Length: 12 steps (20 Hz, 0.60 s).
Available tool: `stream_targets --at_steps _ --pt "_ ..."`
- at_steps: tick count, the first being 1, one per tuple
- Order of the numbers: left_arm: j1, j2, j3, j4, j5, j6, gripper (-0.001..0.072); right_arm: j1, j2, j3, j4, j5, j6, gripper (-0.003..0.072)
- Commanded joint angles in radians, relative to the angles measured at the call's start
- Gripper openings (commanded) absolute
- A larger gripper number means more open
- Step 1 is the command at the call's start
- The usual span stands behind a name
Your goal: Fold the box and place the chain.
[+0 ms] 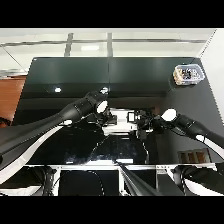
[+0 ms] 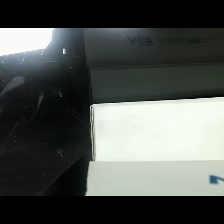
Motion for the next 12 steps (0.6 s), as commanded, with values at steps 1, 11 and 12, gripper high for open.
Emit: stream_targets --at_steps 1,11,12 --pt "0.000 -0.003 -0.001 -0.001 -0.022 0.000 0.0023 0.001 0.000 0.000 0.003 -0.003 0.001 0.0181" --pt "0.000 -0.003 -0.001 -0.003 -0.021 -0.001 0.0022 0.001 0.042 0.000 -0.029 0.014 0.068 0.0624" --pt "0.000 -0.003 -0.001 -0.003 -0.020 0.000 0.0023 0.000 0.068 0.000 -0.051 0.031 0.081 0.0624"
